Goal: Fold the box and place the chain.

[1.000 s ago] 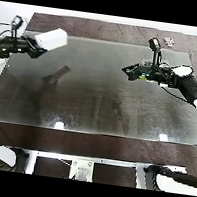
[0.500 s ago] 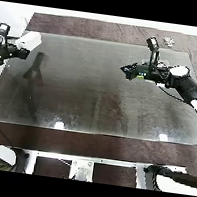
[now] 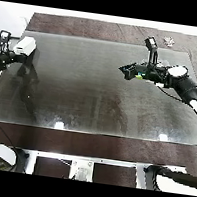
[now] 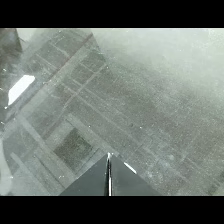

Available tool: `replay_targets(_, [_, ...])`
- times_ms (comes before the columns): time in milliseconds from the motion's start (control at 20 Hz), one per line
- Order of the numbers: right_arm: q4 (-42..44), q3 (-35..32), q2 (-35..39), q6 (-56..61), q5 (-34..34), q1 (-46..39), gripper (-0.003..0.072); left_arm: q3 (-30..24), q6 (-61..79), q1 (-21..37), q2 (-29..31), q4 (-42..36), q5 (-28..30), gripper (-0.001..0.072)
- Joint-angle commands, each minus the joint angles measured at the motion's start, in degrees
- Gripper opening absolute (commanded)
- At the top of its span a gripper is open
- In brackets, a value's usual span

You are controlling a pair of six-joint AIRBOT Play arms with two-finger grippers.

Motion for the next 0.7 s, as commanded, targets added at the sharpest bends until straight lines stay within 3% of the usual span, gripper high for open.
replay_targets(0, [0.0,0.0,0.0,0.0,0.0,0.1,0.0004,0.0,1.2,0.0,-0.3,0.1,-0.5,0.0381])
replay_targets(50, [0.0,0.0,0.0,0.0,0.0,0.1,0.0018,0.0,0.6,0.0,-0.3,0.1,-0.3,0.0629])
replay_targets(100, [0.0,0.0,0.0,0.0,0.1,0.0,0.0104,0.0,0.3,0.0,-0.2,0.2,-0.2,0.0711])
replay_targets(150, [0.0,0.0,0.0,0.0,0.2,0.1,0.0167,0.0,0.3,0.0,-0.1,0.7,0.4,0.0715])
replay_targets(400, [0.0,0.0,0.0,0.0,0.2,0.0,0.0246,0.0,0.3,0.0,2.2,7.2,1.6,0.0720])
replay_targets(450, [0.0,0.0,0.0,0.0,0.2,0.0,0.0307,0.0,-0.1,0.0,3.9,8.7,0.8,0.0720])
replay_targets(550, [0.0,0.0,0.0,0.0,0.2,0.0,0.0331,0.0,-3.3,0.0,7.7,11.7,-1.9,0.0720])
replay_targets(650, [0.0,0.0,0.0,0.0,0.2,0.0,0.0422,0.0,-8.1,0.0,11.5,13.8,-6.7,0.0720])
